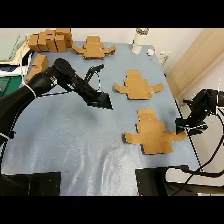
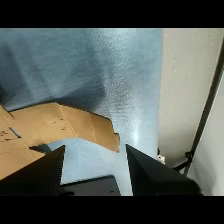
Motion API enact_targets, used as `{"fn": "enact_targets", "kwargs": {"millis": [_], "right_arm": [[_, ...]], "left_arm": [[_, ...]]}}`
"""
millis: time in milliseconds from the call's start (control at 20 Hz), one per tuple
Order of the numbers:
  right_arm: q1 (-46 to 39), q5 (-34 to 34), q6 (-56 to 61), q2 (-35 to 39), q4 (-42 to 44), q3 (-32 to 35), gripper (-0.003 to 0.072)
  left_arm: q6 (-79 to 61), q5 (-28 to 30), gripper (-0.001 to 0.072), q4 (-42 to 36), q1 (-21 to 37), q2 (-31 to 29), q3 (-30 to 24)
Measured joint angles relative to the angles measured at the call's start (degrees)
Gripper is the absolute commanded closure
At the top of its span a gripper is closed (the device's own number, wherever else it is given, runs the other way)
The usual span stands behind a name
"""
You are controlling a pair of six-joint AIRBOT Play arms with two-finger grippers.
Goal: Fold the box.
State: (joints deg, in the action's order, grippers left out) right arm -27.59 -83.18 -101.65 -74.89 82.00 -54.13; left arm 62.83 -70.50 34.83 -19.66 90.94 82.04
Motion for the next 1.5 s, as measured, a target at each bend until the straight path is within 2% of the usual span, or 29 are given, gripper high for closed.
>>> {"fn": "enact_targets", "kwargs": {"millis": [150, 200, 350, 400, 700, 950, 1000, 1050, 1100, 1500], "right_arm": [[-1.11, -0.2, -2.1, -2.23, 1.38, 0.2, 0.011], [-1.33, -0.72, -2.71, -2.78, 2.51, 0.24, 0.0165], [-1.51, -3.65, -5.27, -3.56, 9.29, 0.33, 0.0614], [-1.44, -4.83, -5.92, -3.67, 12.35, 0.33, 0.0683], [4.02, -8.31, -7.41, -2.62, 34.12, 1.14, 0.0685], [14.64, 0.2, -6.23, 6.05, 41.7, 7.19, 0.0683], [16.44, 2.45, -5.7, 7.93, 42.1, 9.03, 0.0658], [18.21, 4.74, -5.09, 9.64, 42.34, 10.99, 0.0478], [19.5, 6.49, -4.66, 10.78, 42.36, 12.66, 0.0333], [22.62, 15.69, -3.1, 10.86, 40.26, 17.33, 0.0353]], "left_arm": [[0.0, -1.25, 0.0058, -0.11, 0.0, 0.0, -0.02], [0.0, -1.31, 0.0058, -0.15, 0.0, 0.0, 0.0], [-0.15, -1.7, 0.0059, -0.17, 0.0, 0.07, 0.0], [-0.28, -1.75, 0.0059, -0.17, 0.02, 0.11, 0.0], [-1.6, -2.01, 0.0059, -0.44, 1.27, 0.11, 0.0], [-1.2, -6.01, 0.0059, -0.59, 5.35, 0.11, -0.2], [-1.01, -7.26, 0.0059, -0.66, 6.05, 0.11, -0.52], [-0.76, -8.5, 0.006, -0.83, 6.62, 0.11, -1.03], [-0.61, -9.44, 0.006, -0.96, 7.08, 0.11, -1.57], [-0.35, -10.43, 0.006, -1.44, 8.17, 0.11, -4.42]]}}
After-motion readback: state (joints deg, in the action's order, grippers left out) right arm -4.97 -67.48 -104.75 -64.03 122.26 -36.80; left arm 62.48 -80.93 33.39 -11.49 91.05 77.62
